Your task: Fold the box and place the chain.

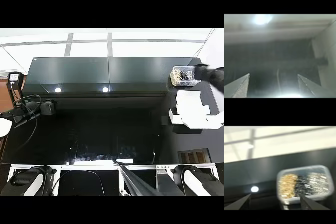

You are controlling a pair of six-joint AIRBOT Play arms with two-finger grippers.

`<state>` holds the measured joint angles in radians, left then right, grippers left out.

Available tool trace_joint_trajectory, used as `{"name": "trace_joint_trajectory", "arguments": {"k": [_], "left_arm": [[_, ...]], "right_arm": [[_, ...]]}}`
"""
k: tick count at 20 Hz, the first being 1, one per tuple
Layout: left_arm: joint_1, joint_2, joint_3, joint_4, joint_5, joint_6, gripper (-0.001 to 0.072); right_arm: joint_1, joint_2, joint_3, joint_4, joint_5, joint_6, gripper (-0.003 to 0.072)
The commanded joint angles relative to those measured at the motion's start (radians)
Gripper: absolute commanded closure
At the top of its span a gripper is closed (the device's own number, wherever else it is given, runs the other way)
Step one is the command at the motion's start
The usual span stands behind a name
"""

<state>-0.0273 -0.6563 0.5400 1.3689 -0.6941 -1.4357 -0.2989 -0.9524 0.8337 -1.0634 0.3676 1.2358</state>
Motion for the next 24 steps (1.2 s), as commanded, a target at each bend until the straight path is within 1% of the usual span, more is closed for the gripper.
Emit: {"name": "trace_joint_trajectory", "arguments": {"k": [1,3,4,5,6,9,10,12,14,18,20,21,22,23,24], "left_arm": [[0.069,-0.011,0.003,0.068,-0.146,-0.061,-0.0009],[0.088,-0.011,0.003,0.066,-0.168,-0.061,-0.0009],[0.088,-0.011,0.003,0.063,-0.175,-0.061,-0.0009],[0.088,-0.011,0.003,0.058,-0.18,-0.061,-0.0009],[0.088,-0.011,0.003,0.053,-0.182,-0.061,-0.0009],[0.088,-0.012,0.003,0.051,-0.18,-0.061,-0.0009],[0.088,-0.014,0.003,0.052,-0.181,-0.061,-0.0009],[0.088,-0.016,0.003,0.055,-0.182,-0.061,-0.0009],[0.088,-0.016,0.003,0.053,-0.182,-0.061,-0.0009],[0.088,-0.016,0.003,0.055,-0.174,-0.061,-0.0009],[0.088,-0.016,0.003,0.055,-0.174,-0.061,-0.0009],[0.088,-0.016,0.003,0.053,-0.173,-0.061,-0.0009],[0.088,-0.016,0.003,0.052,-0.171,-0.061,-0.0009],[0.088,-0.016,0.003,0.054,-0.168,-0.061,-0.0009],[0.088,-0.016,0.003,0.056,-0.163,-0.061,-0.0009]], "right_arm": [[-0.293,-0.231,0.199,-0.071,0.274,0.051,-0.0034],[-0.402,-0.369,0.331,-0.21,0.514,0.106,-0.0034],[-0.451,-0.419,0.381,-0.282,0.607,0.158,-0.0034],[-0.492,-0.451,0.414,-0.328,0.665,0.198,-0.0034],[-0.53,-0.473,0.441,-0.341,0.703,0.209,-0.0034],[-0.608,-0.507,0.462,-0.34,0.721,0.19,-0.0034],[-0.619,-0.526,0.462,-0.332,0.737,0.143,-0.0034],[-0.615,-0.573,0.462,-0.316,0.805,-0.004,-0.0034],[-0.592,-0.608,0.461,-0.335,0.843,-0.153,-0.0034],[-0.541,-0.623,0.461,-0.343,0.789,-0.229,-0.0034],[-0.517,-0.631,0.461,-0.341,0.784,-0.249,-0.0034],[-0.507,-0.634,0.461,-0.341,0.791,-0.245,-0.0009],[-0.497,-0.636,0.461,-0.343,0.816,-0.237,0.0158],[-0.491,-0.636,0.461,-0.347,0.843,-0.237,0.0211],[-0.488,-0.636,0.461,-0.349,0.872,-0.23,0.0312]]}}
